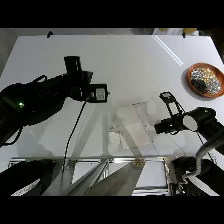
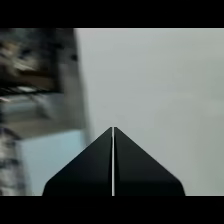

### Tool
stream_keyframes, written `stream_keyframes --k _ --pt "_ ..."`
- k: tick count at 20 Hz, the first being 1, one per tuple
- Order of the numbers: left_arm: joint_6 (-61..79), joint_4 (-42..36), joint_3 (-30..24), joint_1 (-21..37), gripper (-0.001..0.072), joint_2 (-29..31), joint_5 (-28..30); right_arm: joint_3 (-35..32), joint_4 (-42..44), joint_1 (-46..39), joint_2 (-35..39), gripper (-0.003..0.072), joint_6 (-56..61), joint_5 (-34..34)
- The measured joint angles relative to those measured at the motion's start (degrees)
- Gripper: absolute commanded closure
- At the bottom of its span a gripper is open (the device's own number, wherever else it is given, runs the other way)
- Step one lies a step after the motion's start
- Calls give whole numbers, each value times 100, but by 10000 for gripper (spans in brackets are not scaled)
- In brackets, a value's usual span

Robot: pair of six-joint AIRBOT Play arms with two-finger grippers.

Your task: Fold the box and place the chain.

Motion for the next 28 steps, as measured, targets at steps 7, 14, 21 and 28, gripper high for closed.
stream_keyframes --k 7,14,21,28 --pt "835 597 0 -713 702 0 -1818 2 0 0 0 671 0 0" --pt "-1071 1716 -28 -916 702 -61 -1749 0 0 0 0 671 0 2" --pt "-8979 6037 -42 -636 689 -133 -1978 0 0 0 -2 671 0 0" --pt "-17859 11245 -94 319 423 -881 -5320 0 0 0 0 671 0 0"
